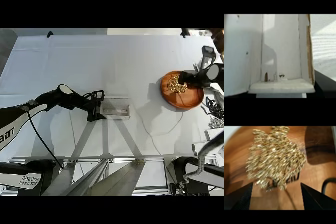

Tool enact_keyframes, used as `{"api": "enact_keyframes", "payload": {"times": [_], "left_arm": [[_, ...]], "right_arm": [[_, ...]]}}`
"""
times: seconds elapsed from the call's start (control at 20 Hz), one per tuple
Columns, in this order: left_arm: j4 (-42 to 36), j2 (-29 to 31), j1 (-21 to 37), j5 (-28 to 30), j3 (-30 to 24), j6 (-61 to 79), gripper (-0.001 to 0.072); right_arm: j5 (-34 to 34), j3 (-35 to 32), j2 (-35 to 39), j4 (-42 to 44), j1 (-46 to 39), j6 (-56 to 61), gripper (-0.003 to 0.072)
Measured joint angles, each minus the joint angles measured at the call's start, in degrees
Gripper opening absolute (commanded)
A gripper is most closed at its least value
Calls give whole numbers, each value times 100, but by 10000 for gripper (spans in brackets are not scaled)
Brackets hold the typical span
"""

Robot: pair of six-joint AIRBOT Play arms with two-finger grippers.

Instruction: Fold the box and place the chain.

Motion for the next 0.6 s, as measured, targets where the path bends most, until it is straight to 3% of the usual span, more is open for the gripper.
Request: {"api": "enact_keyframes", "payload": {"times": [0.2,0.35,0.5,0.6], "left_arm": [[0,0,0,0,0,2,404],[0,0,0,2,0,0,404],[0,0,0,0,0,0,404],[0,0,0,2,0,2,404]], "right_arm": [[-190,444,-1014,437,-181,-282,674],[-313,785,-1427,721,-223,-492,609],[-256,929,-1602,826,-245,-575,363],[-170,973,-1652,876,-247,-678,137]]}}
